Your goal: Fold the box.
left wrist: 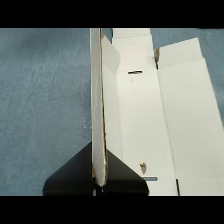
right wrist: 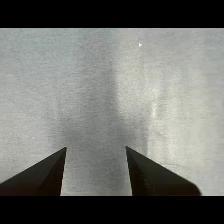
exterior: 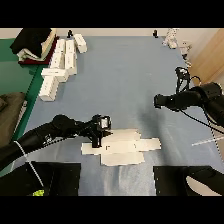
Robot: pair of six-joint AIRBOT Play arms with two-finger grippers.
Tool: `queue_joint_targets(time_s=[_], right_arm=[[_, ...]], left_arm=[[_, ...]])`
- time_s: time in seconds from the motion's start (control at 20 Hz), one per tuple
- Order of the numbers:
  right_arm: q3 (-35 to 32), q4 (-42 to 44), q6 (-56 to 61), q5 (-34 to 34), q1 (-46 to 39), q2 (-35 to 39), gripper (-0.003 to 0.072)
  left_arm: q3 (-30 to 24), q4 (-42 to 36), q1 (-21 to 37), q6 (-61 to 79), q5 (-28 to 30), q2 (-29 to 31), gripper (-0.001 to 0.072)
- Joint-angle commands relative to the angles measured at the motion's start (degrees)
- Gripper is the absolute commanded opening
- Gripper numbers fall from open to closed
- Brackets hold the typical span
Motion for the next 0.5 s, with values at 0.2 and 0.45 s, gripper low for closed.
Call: queue_joint_targets(time_s=[0.2, 0.45], right_arm=[[0.0, 0.4, 0.2, -0.6, 0.0, 0.0, 0.0578], [0.0, 0.4, 1.0, -0.6, 0.0, -0.4, 0.0578]], left_arm=[[1.6, 3.5, -3.7, 4.9, 11.3, 6.1, 0.0015], [-4.5, 3.5, -14.9, 4.9, 26.3, 15.5, 0.0014]])
